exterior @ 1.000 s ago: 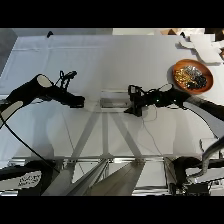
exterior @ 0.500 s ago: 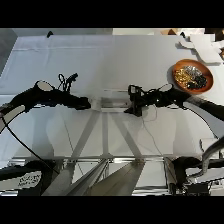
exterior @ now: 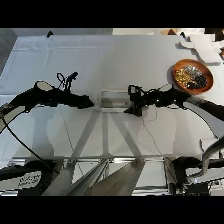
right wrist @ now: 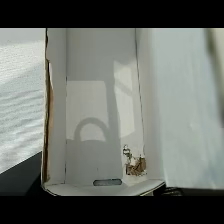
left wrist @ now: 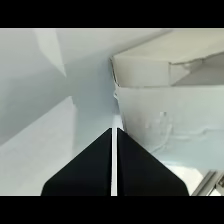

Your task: Fold the box and place the chain.

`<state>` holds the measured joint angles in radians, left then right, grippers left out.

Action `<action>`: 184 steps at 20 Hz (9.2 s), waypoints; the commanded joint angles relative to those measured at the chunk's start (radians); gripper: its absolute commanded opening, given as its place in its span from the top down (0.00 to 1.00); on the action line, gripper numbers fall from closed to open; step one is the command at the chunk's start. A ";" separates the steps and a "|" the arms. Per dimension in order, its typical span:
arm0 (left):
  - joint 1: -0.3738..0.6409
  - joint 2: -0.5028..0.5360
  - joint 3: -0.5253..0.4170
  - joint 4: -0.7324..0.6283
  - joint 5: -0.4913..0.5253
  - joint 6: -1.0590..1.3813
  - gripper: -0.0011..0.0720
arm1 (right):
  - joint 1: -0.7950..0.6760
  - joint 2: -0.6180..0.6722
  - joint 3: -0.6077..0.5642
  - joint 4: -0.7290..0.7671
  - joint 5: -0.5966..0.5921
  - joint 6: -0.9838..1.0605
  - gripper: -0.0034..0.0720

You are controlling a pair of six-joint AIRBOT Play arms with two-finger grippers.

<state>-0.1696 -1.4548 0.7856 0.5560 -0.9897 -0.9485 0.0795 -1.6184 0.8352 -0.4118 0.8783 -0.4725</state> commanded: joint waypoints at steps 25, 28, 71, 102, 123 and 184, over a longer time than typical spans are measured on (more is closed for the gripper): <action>-0.049 0.000 0.000 -0.154 0.065 0.177 0.50 | 0.000 0.000 0.000 0.000 0.000 0.000 0.39; -0.074 0.000 0.000 -0.135 0.106 0.177 0.42 | 0.000 0.000 0.000 0.000 0.000 0.000 0.39; -0.503 -0.156 0.368 0.918 -0.018 -1.195 0.52 | 0.000 0.000 0.000 0.000 0.000 0.000 0.39; -0.192 0.292 0.247 0.546 -0.150 0.099 0.41 | 0.000 0.000 0.000 0.000 0.000 0.000 0.39; 0.034 -0.138 0.076 -0.157 -0.070 1.492 0.03 | 0.000 0.000 0.000 0.000 0.000 0.000 0.39; -0.125 -0.251 0.193 -0.080 -0.039 1.394 0.31 | 0.000 0.000 0.000 0.000 0.000 0.000 0.39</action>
<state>-0.2939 -1.7061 0.9787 0.4759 -1.0294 0.4454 0.0792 -1.6184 0.8352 -0.4122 0.8780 -0.4725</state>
